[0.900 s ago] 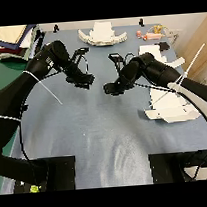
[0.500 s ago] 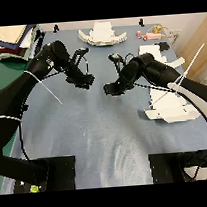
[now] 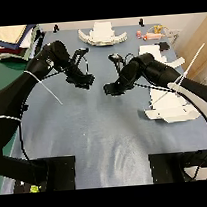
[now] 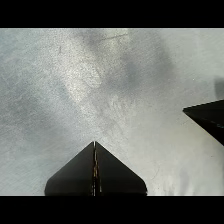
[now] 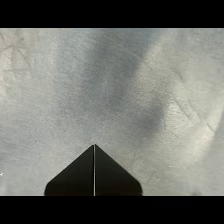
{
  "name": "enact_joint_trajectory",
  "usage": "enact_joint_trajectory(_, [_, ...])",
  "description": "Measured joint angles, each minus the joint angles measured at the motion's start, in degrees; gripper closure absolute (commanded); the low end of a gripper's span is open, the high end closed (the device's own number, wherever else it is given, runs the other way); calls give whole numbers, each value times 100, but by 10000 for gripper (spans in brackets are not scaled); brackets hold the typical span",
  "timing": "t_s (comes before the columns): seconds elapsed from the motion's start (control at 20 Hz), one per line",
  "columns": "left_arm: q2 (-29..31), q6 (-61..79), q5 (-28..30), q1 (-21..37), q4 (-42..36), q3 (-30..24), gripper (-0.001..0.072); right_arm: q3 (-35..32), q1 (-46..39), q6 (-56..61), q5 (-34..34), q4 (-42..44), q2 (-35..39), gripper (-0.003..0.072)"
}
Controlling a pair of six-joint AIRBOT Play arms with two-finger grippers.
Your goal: Fold the box.
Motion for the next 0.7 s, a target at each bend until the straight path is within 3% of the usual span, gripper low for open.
enact_joint_trajectory(0.2, [0,0,116,0,-26,0,692,9,-17,37,28,229,-79,680])
enact_joint_trajectory(0.25, [0,0,199,0,-70,0,691,57,-72,48,-35,225,-90,609])
enact_joint_trajectory(0.35, [0,0,356,0,-129,0,689,315,-315,59,-468,35,-81,349])
enact_joint_trajectory(0.45, [0,0,479,0,-166,0,687,702,-708,68,-1233,-525,-31,318])
enact_joint_trajectory(0.5, [0,0,498,0,-186,0,471,879,-962,72,-1705,-973,7,319])
enact_joint_trajectory(0.55, [0,0,516,0,-197,0,150,1001,-1228,81,-2122,-1458,44,319])
enact_joint_trajectory(0.6, [0,0,535,0,-219,0,55,1091,-1556,83,-2505,-1967,76,319])
enact_joint_trajectory(0.7, [0,-9,549,0,-286,0,55,1180,-2282,-22,-3027,-2592,120,317])
